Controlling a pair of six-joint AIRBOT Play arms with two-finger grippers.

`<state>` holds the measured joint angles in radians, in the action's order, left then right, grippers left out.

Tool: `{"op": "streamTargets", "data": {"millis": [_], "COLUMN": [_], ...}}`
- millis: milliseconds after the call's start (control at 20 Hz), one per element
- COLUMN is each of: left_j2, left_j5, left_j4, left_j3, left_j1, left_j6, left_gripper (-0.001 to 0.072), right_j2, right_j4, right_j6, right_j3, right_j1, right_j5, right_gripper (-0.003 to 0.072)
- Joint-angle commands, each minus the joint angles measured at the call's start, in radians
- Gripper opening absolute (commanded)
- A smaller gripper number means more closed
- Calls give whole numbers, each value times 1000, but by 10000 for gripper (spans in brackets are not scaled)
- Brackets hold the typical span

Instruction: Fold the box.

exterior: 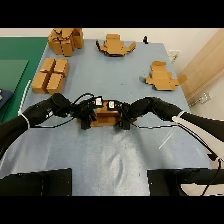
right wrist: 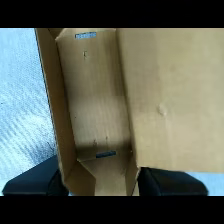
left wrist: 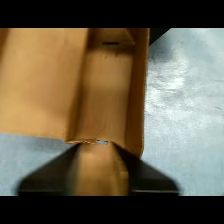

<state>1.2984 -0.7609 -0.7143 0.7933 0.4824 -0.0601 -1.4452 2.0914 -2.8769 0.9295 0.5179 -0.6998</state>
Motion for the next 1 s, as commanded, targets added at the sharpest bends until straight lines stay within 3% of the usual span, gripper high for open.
{"op": "streamTargets", "data": {"millis": [0,300,450,600,950], "left_j2": [-13,-99,-120,-99,-37], "left_j5": [24,10,-99,-205,-97], "left_j4": [16,3,-19,-77,-89], "left_j3": [10,11,11,10,10], "left_j1": [-24,-109,-150,-125,-53], "left_j6": [22,61,60,50,49], "left_gripper": [479,477,478,477,478], "right_j2": [-1,-1,-1,-1,-1], "right_j4": [-1,-1,-1,-1,-1], "right_j6": [0,0,0,0,0], "right_j3": [0,0,0,0,0], "right_j1": [1,1,1,1,1], "right_j5": [2,2,2,2,2], "right_gripper": [159,159,159,159,159]}}
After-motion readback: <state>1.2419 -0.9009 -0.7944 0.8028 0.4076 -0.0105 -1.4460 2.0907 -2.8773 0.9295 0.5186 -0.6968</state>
